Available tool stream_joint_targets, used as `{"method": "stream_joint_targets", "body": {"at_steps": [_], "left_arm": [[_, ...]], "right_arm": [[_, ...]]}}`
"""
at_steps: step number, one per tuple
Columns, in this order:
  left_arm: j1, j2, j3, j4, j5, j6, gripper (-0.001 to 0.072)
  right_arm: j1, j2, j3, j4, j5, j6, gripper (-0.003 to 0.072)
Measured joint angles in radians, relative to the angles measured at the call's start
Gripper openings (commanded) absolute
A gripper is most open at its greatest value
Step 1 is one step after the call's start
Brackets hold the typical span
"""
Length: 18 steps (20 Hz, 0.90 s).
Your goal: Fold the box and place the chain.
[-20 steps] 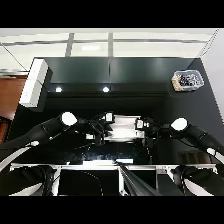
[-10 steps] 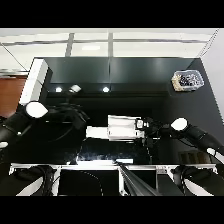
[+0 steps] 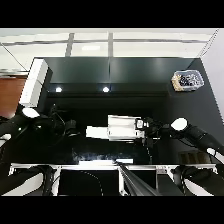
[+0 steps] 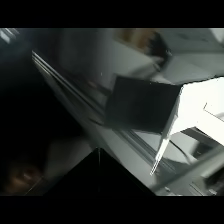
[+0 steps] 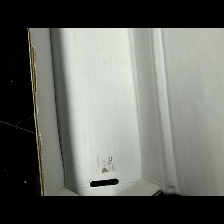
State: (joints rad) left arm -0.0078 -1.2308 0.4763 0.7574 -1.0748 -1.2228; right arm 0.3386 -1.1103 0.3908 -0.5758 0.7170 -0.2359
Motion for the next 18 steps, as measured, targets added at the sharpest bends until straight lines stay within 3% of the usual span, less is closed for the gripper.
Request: {"method": "stream_joint_targets", "body": {"at_steps": [4,9,10,12,13,15,17,18], "left_arm": [[-0.097,-0.106,0.029,-0.117,-0.005,0.063,0.0023],[-0.223,-0.143,0.096,-0.172,0.032,0.097,0.0029],[-0.235,-0.146,0.109,-0.176,0.023,0.109,0.0091],[-0.245,-0.148,0.137,-0.184,0.005,0.131,0.0447],[-0.247,-0.148,0.150,-0.186,-0.015,0.145,0.0553],[-0.249,-0.149,0.179,-0.191,-0.058,0.179,0.0647],[-0.251,-0.150,0.208,-0.194,-0.097,0.200,0.0650],[-0.254,-0.150,0.219,-0.194,-0.113,0.206,0.0709]], "right_arm": [[0.000,0.000,0.000,0.000,0.000,0.000,0.0472],[0.000,0.000,0.000,0.000,0.000,0.000,0.0472],[0.000,0.000,0.000,0.000,0.000,0.000,0.0472],[0.000,0.000,0.000,0.000,0.000,0.000,0.0472],[0.000,0.000,0.000,0.000,0.000,0.000,0.0472],[0.000,0.000,0.000,0.000,0.000,0.000,0.0472],[0.000,0.000,0.000,0.000,0.000,0.000,0.0472],[0.000,0.000,0.000,0.000,0.000,0.000,0.0472]]}}
